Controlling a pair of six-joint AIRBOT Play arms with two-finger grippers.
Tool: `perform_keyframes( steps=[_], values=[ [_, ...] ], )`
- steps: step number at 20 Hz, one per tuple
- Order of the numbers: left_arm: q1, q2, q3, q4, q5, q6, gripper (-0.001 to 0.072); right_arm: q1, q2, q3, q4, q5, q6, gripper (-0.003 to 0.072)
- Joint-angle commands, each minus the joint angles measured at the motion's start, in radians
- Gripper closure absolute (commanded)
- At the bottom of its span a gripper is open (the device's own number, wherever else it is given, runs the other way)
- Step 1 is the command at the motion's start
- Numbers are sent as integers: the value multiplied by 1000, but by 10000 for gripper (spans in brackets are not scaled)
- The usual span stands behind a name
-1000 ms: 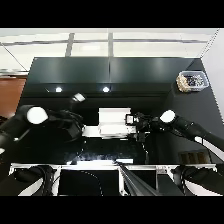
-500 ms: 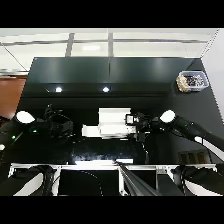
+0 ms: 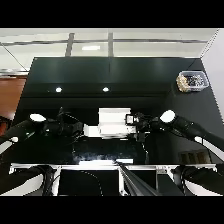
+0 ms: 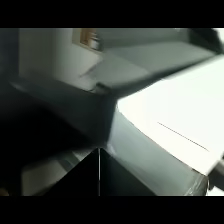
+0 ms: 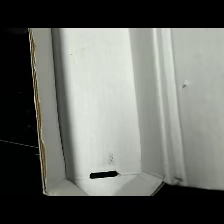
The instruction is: Fold the box and place the chain.
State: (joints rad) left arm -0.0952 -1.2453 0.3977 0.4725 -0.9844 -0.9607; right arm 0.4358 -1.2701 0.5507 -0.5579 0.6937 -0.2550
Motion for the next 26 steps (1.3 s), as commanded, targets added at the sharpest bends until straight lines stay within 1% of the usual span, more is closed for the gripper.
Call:
perform_keyframes(
  steps=[1,3,4,5,6,7,8,12,15,16,18,22,25,26],
  values=[
    [-27,-16,32,-96,-72,221,683,1,0,0,0,0,0,503],
    [-23,-16,64,-89,-94,220,682,1,0,0,0,0,0,503],
    [-23,-14,78,-88,-98,221,664,1,0,0,0,0,0,503],
    [-23,-14,89,-89,-98,220,582,1,0,0,0,0,0,503],
    [-23,-14,97,-89,-100,212,447,1,0,0,0,0,0,503],
    [-23,-14,102,-89,-101,204,289,1,0,0,0,0,0,503],
    [-24,-14,106,-87,-106,197,184,1,0,0,0,0,0,503],
    [-38,-14,107,-67,-127,202,184,1,0,0,0,0,0,503],
    [-86,-14,111,-65,-106,188,191,1,0,0,0,0,0,503],
    [-114,-14,124,-50,-97,157,232,1,0,0,0,0,0,503],
    [-177,-14,178,20,-69,48,233,1,0,0,0,0,0,503],
    [-297,-14,276,155,37,-247,232,1,0,0,0,0,0,503],
    [-372,-14,322,285,58,-496,233,1,0,0,0,0,0,503],
    [-393,-14,335,325,58,-539,233,1,0,0,0,0,0,503]
  ],
)
